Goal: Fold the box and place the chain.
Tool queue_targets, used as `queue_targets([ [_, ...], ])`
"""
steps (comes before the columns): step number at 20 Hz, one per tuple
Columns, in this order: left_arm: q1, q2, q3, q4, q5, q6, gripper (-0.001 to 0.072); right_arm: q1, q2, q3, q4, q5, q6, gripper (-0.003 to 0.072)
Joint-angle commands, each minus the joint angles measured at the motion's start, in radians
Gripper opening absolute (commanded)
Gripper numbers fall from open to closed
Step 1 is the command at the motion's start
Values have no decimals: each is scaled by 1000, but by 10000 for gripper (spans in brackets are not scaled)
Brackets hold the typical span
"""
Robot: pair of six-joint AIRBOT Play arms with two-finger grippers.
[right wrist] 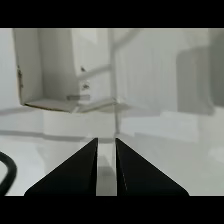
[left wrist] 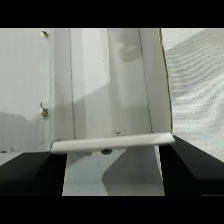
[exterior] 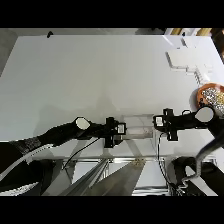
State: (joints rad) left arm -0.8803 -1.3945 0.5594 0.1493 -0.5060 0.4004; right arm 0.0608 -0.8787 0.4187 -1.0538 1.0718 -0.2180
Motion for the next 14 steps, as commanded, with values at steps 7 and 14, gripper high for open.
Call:
queue_targets([
  [7, 0, 1, 0, 0, 0, 0, 207, 32, -79, -20, 195, 64, -72, 110],
  [14, 0, 1, 0, 0, 0, 0, 207, 32, -79, -66, 291, 32, -75, 309],
])
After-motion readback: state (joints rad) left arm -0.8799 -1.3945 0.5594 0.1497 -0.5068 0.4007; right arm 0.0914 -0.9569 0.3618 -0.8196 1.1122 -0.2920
